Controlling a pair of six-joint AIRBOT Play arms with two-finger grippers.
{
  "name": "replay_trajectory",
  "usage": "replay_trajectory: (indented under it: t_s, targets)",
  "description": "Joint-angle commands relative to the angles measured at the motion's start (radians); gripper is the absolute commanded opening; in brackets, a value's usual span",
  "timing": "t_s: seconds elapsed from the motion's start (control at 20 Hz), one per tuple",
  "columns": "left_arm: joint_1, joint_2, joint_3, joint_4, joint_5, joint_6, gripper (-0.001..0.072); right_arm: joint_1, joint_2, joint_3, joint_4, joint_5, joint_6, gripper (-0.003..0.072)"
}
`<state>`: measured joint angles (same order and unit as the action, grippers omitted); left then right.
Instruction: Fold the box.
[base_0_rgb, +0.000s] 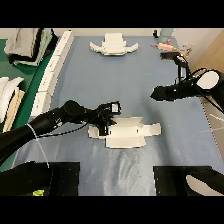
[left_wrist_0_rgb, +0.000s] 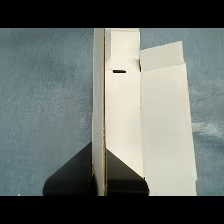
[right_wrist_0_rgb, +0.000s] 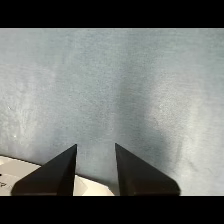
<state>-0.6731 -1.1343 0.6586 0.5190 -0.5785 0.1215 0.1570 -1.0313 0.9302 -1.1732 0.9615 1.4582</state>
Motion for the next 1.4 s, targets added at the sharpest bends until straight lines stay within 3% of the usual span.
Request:
replay_trajectory:
  t_s: [0.0, 0.35, 0.5, 0.65, 1.15, 1.35]
  targets:
    - [-0.001, -0.016, -0.002, 0.005, -0.029, -0.012, 0.0011, 0.001, 0.000, -0.001, 0.003, -0.002, 0.001, 0.0354]
    - [-0.016, -0.020, -0.001, 0.091, -0.022, -0.162, 0.0011, 0.001, 0.000, -0.001, 0.003, -0.002, 0.001, 0.0354]
    - [-0.044, 0.031, 0.001, 0.121, 0.119, -0.114, 0.0009, 0.000, 0.000, -0.001, 0.003, -0.002, 0.000, 0.0354]
    - [-0.103, 0.101, 0.001, 0.255, 0.205, -0.058, 0.0008, 0.000, 0.000, -0.001, 0.003, -0.002, 0.000, 0.0355]
    - [-0.182, 0.111, -0.134, 0.176, 0.412, -0.069, 0.0007, 0.001, 0.000, -0.001, 0.011, -0.003, 0.001, 0.0354]
    - [-0.182, 0.107, -0.164, 0.172, 0.410, -0.070, 0.0007, 0.001, 0.000, -0.001, 0.011, -0.003, 0.001, 0.0354]
